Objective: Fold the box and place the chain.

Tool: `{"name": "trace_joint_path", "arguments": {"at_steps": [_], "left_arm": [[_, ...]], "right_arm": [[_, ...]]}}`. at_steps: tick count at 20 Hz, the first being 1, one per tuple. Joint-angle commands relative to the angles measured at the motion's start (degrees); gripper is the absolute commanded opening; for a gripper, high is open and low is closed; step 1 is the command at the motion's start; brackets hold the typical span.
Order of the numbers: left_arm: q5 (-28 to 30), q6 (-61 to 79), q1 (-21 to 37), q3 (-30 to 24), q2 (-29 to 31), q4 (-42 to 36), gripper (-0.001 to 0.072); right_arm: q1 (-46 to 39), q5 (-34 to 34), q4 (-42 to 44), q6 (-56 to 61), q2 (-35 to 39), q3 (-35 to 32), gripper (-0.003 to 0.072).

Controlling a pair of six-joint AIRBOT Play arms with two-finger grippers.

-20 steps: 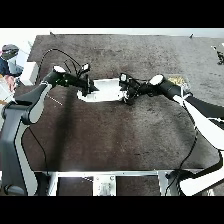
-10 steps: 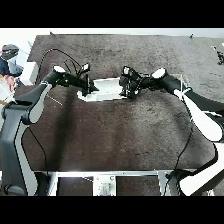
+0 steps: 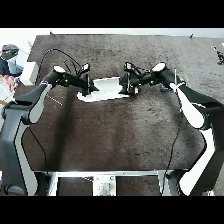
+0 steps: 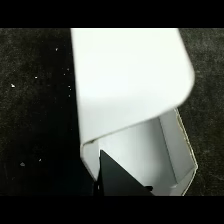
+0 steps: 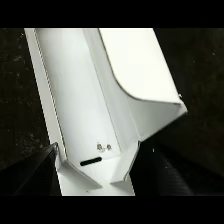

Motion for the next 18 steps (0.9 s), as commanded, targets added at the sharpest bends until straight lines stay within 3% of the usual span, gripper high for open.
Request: {"name": "trace_joint_path", "arguments": {"at_steps": [1, 18], "left_arm": [[0.0, 0.0, 0.0, 0.0, 0.0, 0.0, 0.0012], [0.0, 0.0, 0.0, 0.0, 0.0, 0.0, 0.0012]], "right_arm": [[-0.1, 6.8, 1.2, 0.3, -3.7, 4.0, 0.0677], [1.5, 7.1, 1.9, 0.0, -7.9, 4.0, 0.0655]]}}
